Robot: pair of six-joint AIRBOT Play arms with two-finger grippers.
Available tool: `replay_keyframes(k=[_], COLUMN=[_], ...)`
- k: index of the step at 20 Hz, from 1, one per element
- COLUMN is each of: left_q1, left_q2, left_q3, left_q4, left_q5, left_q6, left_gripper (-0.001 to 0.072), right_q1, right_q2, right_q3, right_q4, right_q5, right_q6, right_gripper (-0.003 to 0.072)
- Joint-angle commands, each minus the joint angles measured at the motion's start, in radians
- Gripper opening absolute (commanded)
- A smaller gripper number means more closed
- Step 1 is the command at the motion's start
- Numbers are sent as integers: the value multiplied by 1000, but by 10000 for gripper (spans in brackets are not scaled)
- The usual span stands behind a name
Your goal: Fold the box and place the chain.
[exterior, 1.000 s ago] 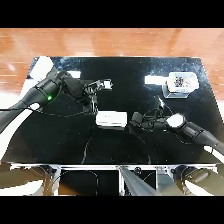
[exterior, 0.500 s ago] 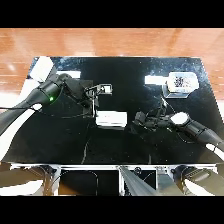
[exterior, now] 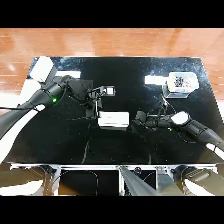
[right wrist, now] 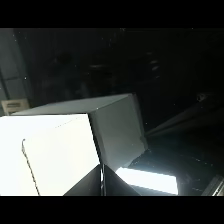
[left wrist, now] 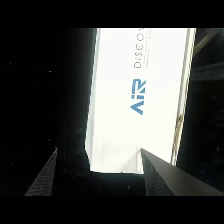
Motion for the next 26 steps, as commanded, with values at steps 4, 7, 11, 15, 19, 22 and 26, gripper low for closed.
replay_keyframes(k=[4,7,11,15,19,22,26], left_q1=[-2,-2,-2,-2,-8,-44,-89], left_q2=[8,16,18,35,64,64,64], left_q3=[0,0,0,0,0,-11,-14], left_q4=[-6,-6,-6,-9,-11,-3,39], left_q5=[22,21,22,24,21,-25,-20], left_q6=[-6,-17,-23,-29,-51,-88,-141], left_gripper=[621,621,621,621,621,621,621], right_q1=[-2,-2,-2,-2,-2,-2,-2], right_q2=[-1,-1,-1,-1,-1,-1,-1], right_q3=[0,0,0,0,0,0,0], right_q4=[-2,-2,-2,-2,-2,-3,-3], right_q5=[-5,-4,-4,-4,-4,-4,-4], right_q6=[0,0,0,0,0,0,-12], right_gripper=[34,34,34,34,34,34,34])
